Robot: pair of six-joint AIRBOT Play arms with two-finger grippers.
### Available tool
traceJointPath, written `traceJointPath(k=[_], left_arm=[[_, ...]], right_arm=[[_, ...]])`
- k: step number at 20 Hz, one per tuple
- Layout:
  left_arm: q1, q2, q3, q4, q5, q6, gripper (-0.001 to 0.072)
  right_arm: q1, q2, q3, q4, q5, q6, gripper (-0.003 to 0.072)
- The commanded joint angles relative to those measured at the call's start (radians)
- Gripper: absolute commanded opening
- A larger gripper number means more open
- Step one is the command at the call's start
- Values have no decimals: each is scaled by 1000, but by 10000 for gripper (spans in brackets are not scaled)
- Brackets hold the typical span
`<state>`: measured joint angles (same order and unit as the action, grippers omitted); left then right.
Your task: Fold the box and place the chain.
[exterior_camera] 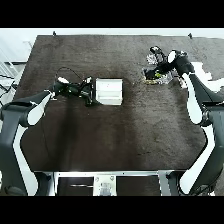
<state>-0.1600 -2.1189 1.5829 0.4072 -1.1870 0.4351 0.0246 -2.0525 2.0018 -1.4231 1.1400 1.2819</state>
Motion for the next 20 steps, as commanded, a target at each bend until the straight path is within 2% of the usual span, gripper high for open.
traceJointPath(k=[1,5,10,14,20], left_arm=[[1,0,0,0,0,0,428],[1,0,0,0,0,0,428],[1,0,0,0,0,0,428],[1,0,0,0,0,0,428],[1,0,0,0,0,0,428]], right_arm=[[1,18,1,2,2,1,11],[1,87,2,2,6,17,11],[16,251,2,2,58,18,10],[37,386,2,-1,57,-1,10],[45,504,2,-1,14,-12,10]])
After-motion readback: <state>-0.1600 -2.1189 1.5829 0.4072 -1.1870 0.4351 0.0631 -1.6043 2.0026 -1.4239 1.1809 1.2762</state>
